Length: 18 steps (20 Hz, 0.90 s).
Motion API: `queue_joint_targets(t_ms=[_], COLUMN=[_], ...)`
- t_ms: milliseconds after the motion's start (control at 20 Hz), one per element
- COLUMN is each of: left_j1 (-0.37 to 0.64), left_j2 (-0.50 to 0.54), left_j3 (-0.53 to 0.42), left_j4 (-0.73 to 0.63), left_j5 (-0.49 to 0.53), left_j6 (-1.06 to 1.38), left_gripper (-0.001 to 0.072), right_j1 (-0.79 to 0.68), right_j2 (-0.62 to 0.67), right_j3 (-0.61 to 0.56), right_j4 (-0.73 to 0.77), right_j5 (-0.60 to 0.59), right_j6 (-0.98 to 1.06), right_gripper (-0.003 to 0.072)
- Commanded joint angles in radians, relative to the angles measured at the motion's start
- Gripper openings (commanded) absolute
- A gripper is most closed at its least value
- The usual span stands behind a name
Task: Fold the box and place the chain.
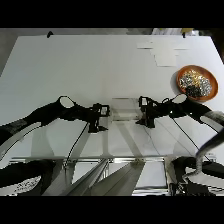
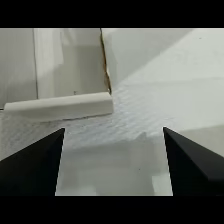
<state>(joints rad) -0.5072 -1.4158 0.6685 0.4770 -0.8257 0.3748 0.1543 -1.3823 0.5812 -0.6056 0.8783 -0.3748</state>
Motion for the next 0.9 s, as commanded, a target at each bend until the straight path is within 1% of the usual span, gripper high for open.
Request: queue_joint_targets(t_ms=[0, 150, 300, 350, 450, 550, 650, 850], left_j1=[0.017, 0.038, 0.048, 0.047, 0.045, 0.048, 0.052, 0.037], left_j2=[-0.029, -0.050, -0.108, -0.117, -0.124, -0.123, -0.122, -0.122], left_j3=[0.008, 0.068, 0.108, 0.109, 0.109, 0.109, 0.109, 0.109], left_j4=[-0.082, -0.110, -0.095, -0.093, -0.039, 0.016, 0.017, -0.030], left_j5=[0.016, -0.011, -0.061, -0.080, -0.108, -0.110, -0.108, -0.101], left_j6=[0.097, 0.116, 0.116, 0.117, 0.116, 0.116, 0.116, 0.127], left_gripper=[0.0697, 0.0698, 0.0701, 0.0701, 0.0701, 0.0701, 0.0701, 0.0700], right_j1=[0.000, 0.000, 0.000, 0.000, 0.000, 0.000, 0.000, 0.000], right_j2=[0.000, 0.000, 0.000, 0.000, 0.000, 0.000, 0.000, 0.000], right_j3=[0.000, 0.000, 0.000, 0.000, 0.000, 0.000, 0.000, 0.000], right_j4=[0.000, 0.000, 0.000, 0.000, 0.000, 0.000, 0.000, 0.000], right_j5=[0.000, 0.000, 0.000, 0.000, 0.000, 0.000, 0.000, 0.000], right_j6=[0.000, 0.000, 0.000, 0.000, 0.000, 0.000, 0.000, 0.000], right_gripper=[0.0337, 0.0337, 0.0337, 0.0337, 0.0337, 0.0337, 0.0337, 0.0337])
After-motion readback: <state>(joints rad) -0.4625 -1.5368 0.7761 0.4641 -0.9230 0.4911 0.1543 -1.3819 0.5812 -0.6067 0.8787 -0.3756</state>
